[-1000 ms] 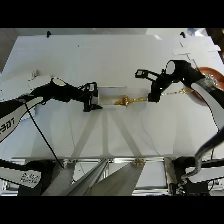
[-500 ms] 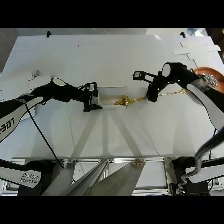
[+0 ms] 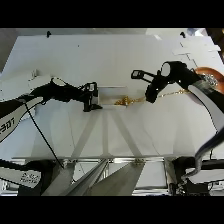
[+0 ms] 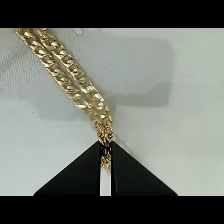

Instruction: Fold the box and place the chain.

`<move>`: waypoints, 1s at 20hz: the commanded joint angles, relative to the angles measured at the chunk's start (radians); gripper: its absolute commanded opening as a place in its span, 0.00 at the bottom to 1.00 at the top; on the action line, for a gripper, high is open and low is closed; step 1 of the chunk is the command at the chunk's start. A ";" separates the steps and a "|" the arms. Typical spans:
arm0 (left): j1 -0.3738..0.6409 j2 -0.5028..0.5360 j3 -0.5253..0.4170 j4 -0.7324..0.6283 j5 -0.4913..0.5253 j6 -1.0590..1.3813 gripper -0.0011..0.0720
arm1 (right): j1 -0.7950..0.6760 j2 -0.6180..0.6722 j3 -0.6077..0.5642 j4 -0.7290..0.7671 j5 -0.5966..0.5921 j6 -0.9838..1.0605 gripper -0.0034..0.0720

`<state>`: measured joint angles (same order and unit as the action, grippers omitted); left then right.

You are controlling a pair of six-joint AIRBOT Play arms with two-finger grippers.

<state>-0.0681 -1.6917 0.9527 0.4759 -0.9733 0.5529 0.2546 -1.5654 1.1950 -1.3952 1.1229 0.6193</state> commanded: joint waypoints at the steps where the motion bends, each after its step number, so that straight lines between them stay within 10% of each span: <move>1: 0.000 0.001 0.000 0.000 0.000 0.000 0.31 | 0.002 0.095 0.002 0.074 -0.038 0.065 0.06; 20: 0.000 0.001 0.000 0.000 0.000 0.000 0.31 | 0.270 0.166 0.002 0.664 -0.261 -0.016 0.06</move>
<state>-0.0681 -1.6917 0.9527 0.4755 -0.9733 0.5529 0.4992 -1.3960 1.1957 -0.8326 0.9199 0.6563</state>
